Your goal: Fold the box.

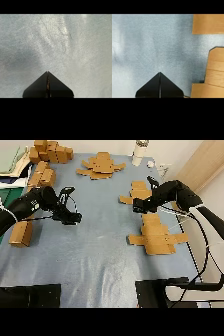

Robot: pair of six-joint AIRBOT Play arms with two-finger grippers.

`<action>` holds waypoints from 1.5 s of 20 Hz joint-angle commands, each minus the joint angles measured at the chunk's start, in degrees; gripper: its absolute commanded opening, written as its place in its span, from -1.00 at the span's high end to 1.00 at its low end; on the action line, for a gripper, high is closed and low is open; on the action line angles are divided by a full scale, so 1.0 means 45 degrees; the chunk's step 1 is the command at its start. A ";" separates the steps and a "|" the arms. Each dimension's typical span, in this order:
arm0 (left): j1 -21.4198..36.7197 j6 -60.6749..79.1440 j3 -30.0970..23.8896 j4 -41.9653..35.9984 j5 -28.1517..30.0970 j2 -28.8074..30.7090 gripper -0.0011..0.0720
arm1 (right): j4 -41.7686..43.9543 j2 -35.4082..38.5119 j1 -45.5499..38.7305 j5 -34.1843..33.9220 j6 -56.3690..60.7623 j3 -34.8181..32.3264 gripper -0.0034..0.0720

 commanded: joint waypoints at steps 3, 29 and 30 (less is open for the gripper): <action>-0.0005 0.0005 -0.0005 0.0000 0.0000 0.0010 0.93 | 0.0005 -0.0005 -0.0005 0.0000 0.0000 0.0010 0.90; -0.0053 0.0000 -0.0005 -0.1171 0.1579 0.0005 0.93 | -0.1209 -0.0131 -0.0165 0.0185 -0.0010 0.0199 0.90; -0.0053 0.0000 -0.0005 -0.1564 0.1593 -0.0005 0.93 | -0.3152 -0.0131 -0.0457 -0.0228 0.1122 0.0457 0.90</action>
